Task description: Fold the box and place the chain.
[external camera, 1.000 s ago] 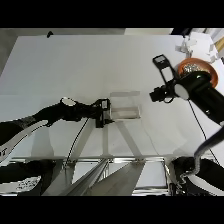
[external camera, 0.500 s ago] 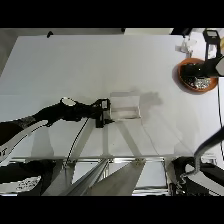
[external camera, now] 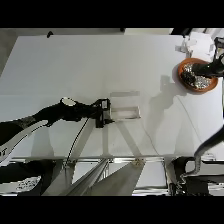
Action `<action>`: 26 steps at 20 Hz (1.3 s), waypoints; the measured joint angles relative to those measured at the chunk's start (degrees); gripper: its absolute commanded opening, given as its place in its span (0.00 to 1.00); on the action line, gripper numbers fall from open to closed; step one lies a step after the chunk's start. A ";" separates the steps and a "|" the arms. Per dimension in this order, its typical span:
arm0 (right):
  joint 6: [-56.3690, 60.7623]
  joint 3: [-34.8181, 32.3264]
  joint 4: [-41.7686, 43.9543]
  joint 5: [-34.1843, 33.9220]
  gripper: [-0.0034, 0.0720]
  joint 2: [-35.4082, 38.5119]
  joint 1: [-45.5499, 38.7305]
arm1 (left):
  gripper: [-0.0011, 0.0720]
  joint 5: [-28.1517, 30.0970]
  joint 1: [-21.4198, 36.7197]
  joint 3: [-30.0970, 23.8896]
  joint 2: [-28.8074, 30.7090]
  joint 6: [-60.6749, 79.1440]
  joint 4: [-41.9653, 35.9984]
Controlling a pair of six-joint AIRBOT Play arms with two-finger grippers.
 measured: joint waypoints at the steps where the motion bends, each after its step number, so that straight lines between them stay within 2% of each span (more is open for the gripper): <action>1: -0.02 0.63 0.02 -0.02 0.35 -1.11 -1.09 | 0.03 0.00 0.00 0.00 0.00 0.00 0.00; 6: -1.31 2.01 0.85 -1.49 0.35 -5.44 -4.90 | 0.03 0.00 0.00 0.00 0.00 0.00 0.00; 15: -7.10 2.29 9.53 -6.43 0.34 -11.34 -5.90 | 0.03 0.00 0.00 0.00 0.00 0.00 0.00; 17: -7.61 2.32 10.05 -7.08 0.31 -11.80 -5.92 | 0.03 0.00 0.00 0.00 0.00 0.00 0.00; 19: -7.96 2.34 10.32 -7.30 0.09 -12.31 -5.92 | 0.03 0.00 0.00 0.00 0.00 0.00 0.00; 20: -8.07 2.34 10.49 -7.30 0.06 -12.46 -5.92 | 0.03 0.00 0.00 0.00 0.00 0.00 0.00; 26: -9.03 2.34 10.62 -4.09 0.06 -9.97 -5.92 | 0.03 0.00 0.00 0.00 0.00 0.00 0.00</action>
